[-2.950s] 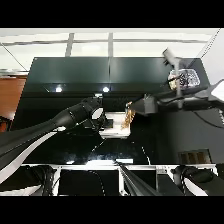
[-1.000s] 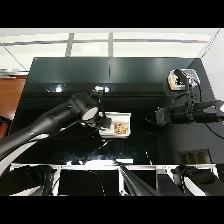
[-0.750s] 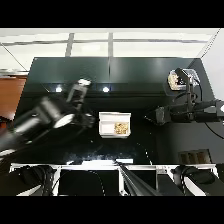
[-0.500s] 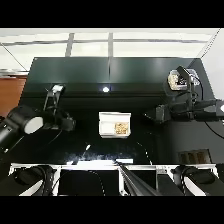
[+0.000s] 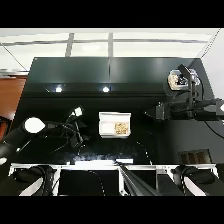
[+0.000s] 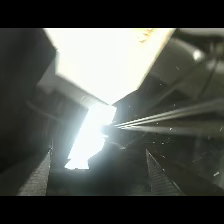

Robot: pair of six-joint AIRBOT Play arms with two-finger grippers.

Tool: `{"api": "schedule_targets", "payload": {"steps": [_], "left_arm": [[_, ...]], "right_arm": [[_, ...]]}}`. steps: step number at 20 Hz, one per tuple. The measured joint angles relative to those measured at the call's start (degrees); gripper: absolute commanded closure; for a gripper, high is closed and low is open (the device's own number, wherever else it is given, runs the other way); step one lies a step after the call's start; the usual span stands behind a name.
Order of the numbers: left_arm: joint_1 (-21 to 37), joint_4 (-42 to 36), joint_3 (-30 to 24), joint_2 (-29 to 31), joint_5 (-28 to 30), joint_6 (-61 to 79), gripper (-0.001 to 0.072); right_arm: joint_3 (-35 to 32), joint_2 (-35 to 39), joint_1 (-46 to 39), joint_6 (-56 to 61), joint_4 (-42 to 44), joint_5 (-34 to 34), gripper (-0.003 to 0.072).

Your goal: Fold the box and place the chain.

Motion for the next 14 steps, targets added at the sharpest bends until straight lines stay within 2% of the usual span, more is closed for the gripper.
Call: {"api": "schedule_targets", "payload": {"steps": [3, 7, 10, 14], "left_arm": [[0.07, -1.81, 3.80, -8.31, -1.79, 13.90, -0.0004], [0.04, -2.03, 9.84, -17.99, -3.34, 20.76, -0.0003], [-0.22, -3.08, 12.41, -21.22, -4.11, 23.34, -0.0004], [-0.94, -4.31, 13.68, -22.67, -4.35, 25.57, -0.0003]], "right_arm": [[-0.02, 0.00, 0.00, 0.81, 0.02, -0.74, 0.0349], [-0.02, 0.00, 0.00, 1.66, -0.02, -1.25, 0.0348], [-0.04, 0.00, 0.00, 2.10, -0.02, -1.46, 0.0349], [-0.04, 0.00, 0.00, 2.27, -0.13, -1.95, 0.0349]]}}
